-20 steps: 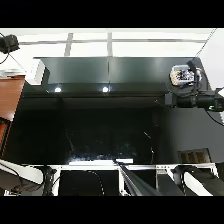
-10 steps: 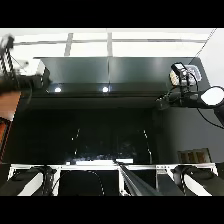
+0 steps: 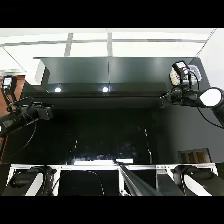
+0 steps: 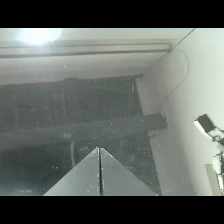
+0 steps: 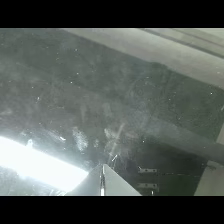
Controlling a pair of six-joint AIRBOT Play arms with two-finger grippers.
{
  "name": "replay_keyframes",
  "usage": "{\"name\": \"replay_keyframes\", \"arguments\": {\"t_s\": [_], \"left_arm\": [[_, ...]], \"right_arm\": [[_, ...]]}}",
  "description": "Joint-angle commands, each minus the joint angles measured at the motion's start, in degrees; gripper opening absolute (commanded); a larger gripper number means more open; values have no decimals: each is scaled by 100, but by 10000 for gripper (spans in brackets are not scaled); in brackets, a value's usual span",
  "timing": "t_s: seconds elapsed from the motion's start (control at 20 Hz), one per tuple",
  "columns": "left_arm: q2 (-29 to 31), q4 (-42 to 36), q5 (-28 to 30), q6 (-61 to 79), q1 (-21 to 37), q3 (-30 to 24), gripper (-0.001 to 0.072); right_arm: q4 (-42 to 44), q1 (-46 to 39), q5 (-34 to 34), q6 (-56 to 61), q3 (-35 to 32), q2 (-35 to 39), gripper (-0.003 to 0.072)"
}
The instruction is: Fold the box and place the chain.
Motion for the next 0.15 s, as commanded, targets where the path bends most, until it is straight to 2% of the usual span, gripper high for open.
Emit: {"name": "replay_keyframes", "arguments": {"t_s": [0.0, 0.1], "left_arm": [[103, 11, 66, 13, -4, -87, 26], [103, 11, 66, 13, -4, -87, 26]], "right_arm": [[-33, 4, -28, 11, 0, 2, 12], [-33, 4, -28, 11, 0, 2, 12]]}}
